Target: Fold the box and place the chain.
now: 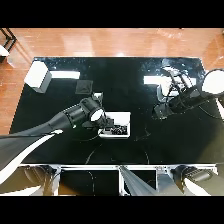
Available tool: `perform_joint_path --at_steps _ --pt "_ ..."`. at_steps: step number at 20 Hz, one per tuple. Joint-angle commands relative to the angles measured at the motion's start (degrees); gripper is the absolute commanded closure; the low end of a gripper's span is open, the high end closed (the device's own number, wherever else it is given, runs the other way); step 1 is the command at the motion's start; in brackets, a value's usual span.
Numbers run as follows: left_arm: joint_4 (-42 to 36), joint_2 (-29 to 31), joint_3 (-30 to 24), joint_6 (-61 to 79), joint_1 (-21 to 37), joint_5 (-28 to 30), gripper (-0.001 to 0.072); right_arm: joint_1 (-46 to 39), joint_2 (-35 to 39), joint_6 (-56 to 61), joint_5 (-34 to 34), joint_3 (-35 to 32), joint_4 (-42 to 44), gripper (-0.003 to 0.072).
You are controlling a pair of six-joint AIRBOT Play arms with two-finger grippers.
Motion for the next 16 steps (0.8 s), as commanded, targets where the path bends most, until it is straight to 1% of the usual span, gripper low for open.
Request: perform_joint_path --at_steps 1,3,4,7,8,9,11,13,15,16 --pt "1.7 4.6 0.5 0.9 0.0 -1.9 0.0135 -0.3 0.0 0.0 -2.1 0.0 -2.1 -0.0019" --pt "2.0 9.8 0.5 6.7 -0.5 -4.2 0.0135 -0.3 0.0 -0.1 -5.1 0.0 -2.0 -0.0019" --pt "2.5 13.1 0.4 9.1 -1.2 -6.5 0.0135 -0.3 0.0 -0.4 -6.8 0.0 -1.9 -0.0020" --pt "8.0 23.2 0.2 10.2 -4.0 -18.4 0.0135 -0.2 0.0 -1.1 -13.3 0.0 -1.7 -0.0021" --pt "10.4 26.6 -0.6 10.2 -4.5 -21.1 0.0135 -0.1 -0.3 -1.0 -15.3 0.0 -1.8 -0.0020" --pt "12.0 29.9 -1.7 10.0 -4.1 -22.6 0.0135 0.1 -0.9 -0.9 -17.5 0.1 -1.6 -0.0021" --pt "12.0 36.1 -4.9 9.8 -0.3 -21.5 0.0135 1.2 -4.1 -0.9 -19.8 2.6 0.2 -0.0020" --pt "9.0 39.6 -8.3 12.0 7.0 -16.5 0.0135 3.6 -10.7 -0.9 -19.3 9.0 1.2 -0.0020" --pt "1.4 39.1 -11.0 19.4 15.7 -10.4 0.0136 6.5 -18.5 -2.2 -17.9 16.3 1.8 -0.0020" --pt "-2.9 38.0 -11.6 23.5 19.1 -8.5 0.0139 7.8 -21.7 -4.7 -16.8 18.9 3.1 -0.0020"
